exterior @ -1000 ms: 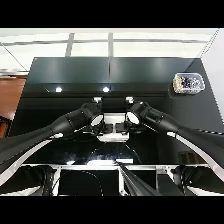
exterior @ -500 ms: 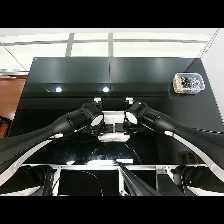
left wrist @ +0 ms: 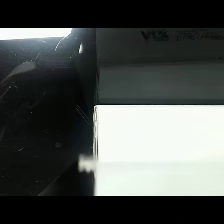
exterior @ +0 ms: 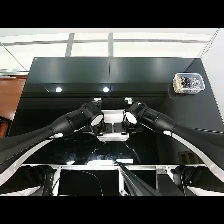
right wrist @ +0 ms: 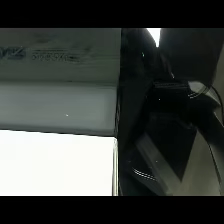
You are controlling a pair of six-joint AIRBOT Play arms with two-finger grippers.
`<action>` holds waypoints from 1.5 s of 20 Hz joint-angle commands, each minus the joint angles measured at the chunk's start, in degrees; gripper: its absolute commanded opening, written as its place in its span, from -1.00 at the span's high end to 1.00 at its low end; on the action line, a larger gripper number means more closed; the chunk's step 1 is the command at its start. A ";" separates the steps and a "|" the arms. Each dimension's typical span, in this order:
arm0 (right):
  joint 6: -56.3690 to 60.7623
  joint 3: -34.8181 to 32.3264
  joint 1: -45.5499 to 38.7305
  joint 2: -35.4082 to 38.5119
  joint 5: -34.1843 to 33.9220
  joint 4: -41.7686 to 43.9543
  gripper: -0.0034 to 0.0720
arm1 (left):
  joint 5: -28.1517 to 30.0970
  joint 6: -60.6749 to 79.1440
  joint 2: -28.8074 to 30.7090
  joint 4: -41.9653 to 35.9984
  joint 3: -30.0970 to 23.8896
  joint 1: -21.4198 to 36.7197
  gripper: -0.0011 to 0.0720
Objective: Fold the box and place the chain.
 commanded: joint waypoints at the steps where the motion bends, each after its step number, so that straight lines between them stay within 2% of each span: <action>1: -0.22 -0.02 0.00 -0.02 0.72 0.15 0.77 | 0.09 -0.02 -0.02 -0.17 0.04 0.02 0.90; 7: -0.26 -0.02 0.00 0.61 0.72 -0.76 0.75 | 0.07 -0.02 -0.02 -0.17 0.04 0.02 0.90; 9: -0.26 -0.02 -0.07 1.62 0.92 -2.69 0.00 | 0.09 -0.04 -0.02 -0.17 0.02 0.02 0.90; 10: -0.24 -0.02 -0.22 2.03 1.40 -3.48 -0.05 | 0.07 -0.04 -0.02 -0.17 0.02 0.02 0.90; 13: -2.03 -0.02 -0.96 3.34 2.12 -3.21 -0.05 | 0.07 -0.04 -0.02 -0.20 0.02 0.02 0.90; 16: -4.66 0.00 -1.55 6.05 2.10 -1.07 -0.16 | 0.07 -0.04 -0.02 -0.17 0.02 0.02 0.90; 21: -14.80 0.15 -6.91 17.18 7.34 -0.85 -0.15 | -0.11 -0.02 -0.02 -0.20 0.02 0.02 0.90; 23: -16.20 0.13 -10.25 22.67 12.79 -8.92 -0.15 | -0.07 -0.02 -0.02 -0.17 0.02 0.02 0.90; 26: -16.20 -0.50 -16.28 25.16 20.81 -34.93 -0.15 | 0.09 -0.02 -0.02 -0.20 0.02 0.02 0.90; 27: -16.17 -1.53 -19.80 25.14 18.80 -41.72 -0.15 | 0.09 -0.04 -0.02 -0.20 0.02 0.02 0.90; 28: -16.17 -2.62 -24.41 25.07 14.25 -44.41 -0.13 | 0.07 -0.04 -0.02 -0.20 0.02 0.02 0.90; 30: -14.51 -4.52 -34.77 24.26 1.77 -42.91 -0.10 | 0.09 -0.04 -0.02 -0.17 0.02 0.02 0.90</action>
